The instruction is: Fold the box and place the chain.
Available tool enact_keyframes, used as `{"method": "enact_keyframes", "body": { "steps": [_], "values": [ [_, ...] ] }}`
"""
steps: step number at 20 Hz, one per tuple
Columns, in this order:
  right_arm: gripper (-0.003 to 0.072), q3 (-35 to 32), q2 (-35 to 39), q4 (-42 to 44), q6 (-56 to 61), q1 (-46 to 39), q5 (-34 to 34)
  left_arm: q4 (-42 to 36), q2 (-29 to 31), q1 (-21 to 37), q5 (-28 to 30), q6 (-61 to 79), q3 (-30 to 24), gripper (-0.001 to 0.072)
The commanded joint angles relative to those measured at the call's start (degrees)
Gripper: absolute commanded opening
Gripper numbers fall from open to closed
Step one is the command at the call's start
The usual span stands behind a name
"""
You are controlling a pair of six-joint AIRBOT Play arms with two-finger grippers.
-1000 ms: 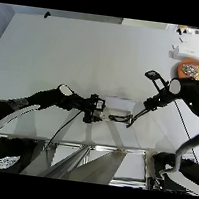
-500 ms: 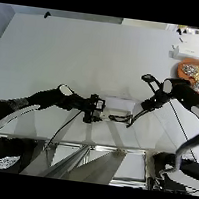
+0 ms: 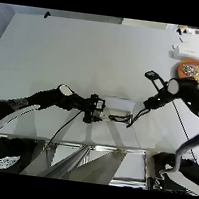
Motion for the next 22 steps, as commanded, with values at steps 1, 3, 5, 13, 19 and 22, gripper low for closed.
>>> {"method": "enact_keyframes", "body": {
  "steps": [1,3,5,13,19,22],
  "values": [
    [0.0019,0.68,9.16,-0.55,0.09,-0.02,2.32,0.02,-0.02,0.02,0.00,0.00,-0.02,0.0011],
    [0.0019,0.74,15.28,0.15,0.09,-0.02,3.48,0.00,-0.02,0.02,-0.02,0.00,-0.02,0.0011],
    [0.0019,0.74,21.18,1.86,0.07,-0.02,4.63,0.00,-0.02,0.02,0.00,-0.02,-0.02,0.0011],
    [0.0019,0.74,39.19,26.91,-6.12,-0.02,9.53,0.02,-0.02,0.02,0.00,0.00,-0.02,0.0011],
    [0.0019,0.74,40.85,51.21,-16.81,-0.02,8.48,0.02,-0.02,0.02,0.00,0.00,-0.02,0.0011],
    [0.0019,0.74,40.85,56.94,-21.03,-0.02,7.91,0.02,-0.02,0.02,0.00,0.00,-0.02,0.0011]
  ]
}}
